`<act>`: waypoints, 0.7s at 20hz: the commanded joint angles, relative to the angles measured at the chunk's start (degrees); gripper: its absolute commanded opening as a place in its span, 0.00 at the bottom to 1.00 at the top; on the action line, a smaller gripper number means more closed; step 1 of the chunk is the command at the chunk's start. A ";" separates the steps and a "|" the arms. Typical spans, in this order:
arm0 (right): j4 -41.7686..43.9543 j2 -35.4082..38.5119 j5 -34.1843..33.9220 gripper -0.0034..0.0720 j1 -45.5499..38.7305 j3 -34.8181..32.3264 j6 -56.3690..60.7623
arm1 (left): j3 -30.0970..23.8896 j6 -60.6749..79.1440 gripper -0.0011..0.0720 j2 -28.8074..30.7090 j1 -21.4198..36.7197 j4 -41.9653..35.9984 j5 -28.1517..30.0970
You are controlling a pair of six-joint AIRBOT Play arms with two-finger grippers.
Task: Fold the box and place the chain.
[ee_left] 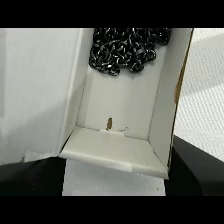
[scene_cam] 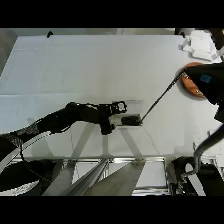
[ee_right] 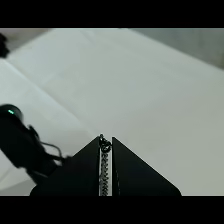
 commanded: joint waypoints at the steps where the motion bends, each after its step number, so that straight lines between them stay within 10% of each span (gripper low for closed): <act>1: 8.35 -0.39 -0.11 0.07 0.04 -0.02 -5.07 | 0.04 0.02 0.56 0.04 0.00 0.00 0.02; 9: 7.65 -10.05 -2.29 0.07 13.22 -10.08 -14.10 | 0.02 0.02 0.56 0.04 0.00 0.02 0.00; 14: -13.92 -16.52 -11.23 0.07 29.57 -13.64 -6.34 | 0.04 0.02 0.56 0.04 0.00 0.02 0.02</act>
